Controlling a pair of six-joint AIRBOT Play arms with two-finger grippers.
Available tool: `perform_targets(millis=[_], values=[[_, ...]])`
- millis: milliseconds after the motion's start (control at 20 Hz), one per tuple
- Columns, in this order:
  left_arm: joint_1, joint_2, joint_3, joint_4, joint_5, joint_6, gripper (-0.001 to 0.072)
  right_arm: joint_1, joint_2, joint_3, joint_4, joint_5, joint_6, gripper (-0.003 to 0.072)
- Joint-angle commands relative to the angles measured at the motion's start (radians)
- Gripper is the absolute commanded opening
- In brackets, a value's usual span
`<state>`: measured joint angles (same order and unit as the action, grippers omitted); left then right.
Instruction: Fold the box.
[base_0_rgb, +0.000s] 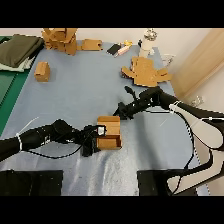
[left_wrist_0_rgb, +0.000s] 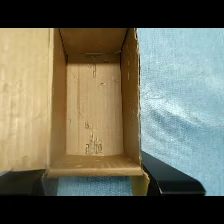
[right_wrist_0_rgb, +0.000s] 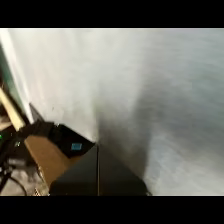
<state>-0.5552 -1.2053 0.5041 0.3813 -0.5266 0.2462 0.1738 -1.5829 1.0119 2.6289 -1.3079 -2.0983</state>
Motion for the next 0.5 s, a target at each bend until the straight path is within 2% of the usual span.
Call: perform_targets(millis=[0, 200, 300, 350, 450], values=[[0.0, 0.0, 0.0, 0.0, 0.0, 0.0, 0.035, 0.085, 0.072, -0.08, -0.002, -0.03, -0.187, 0.0003], [0.0, 0.0, -0.001, 0.0, -0.001, 0.0, 0.0351, 0.192, 0.403, -0.323, -0.201, 0.293, -0.195, 0.0003], [0.0, 0.0, 0.0, 0.0, -0.004, 0.0, 0.0351, 0.247, 0.528, -0.406, -0.297, 0.445, -0.2, 0.0004], [0.0, 0.0, 0.0, 0.0, -0.004, 0.0, 0.0351, 0.273, 0.57, -0.426, -0.33, 0.486, -0.199, 0.0004], [0.0, 0.0, -0.001, 0.0, -0.005, 0.0, 0.035, 0.325, 0.612, -0.432, -0.368, 0.485, -0.22, 0.0004]])
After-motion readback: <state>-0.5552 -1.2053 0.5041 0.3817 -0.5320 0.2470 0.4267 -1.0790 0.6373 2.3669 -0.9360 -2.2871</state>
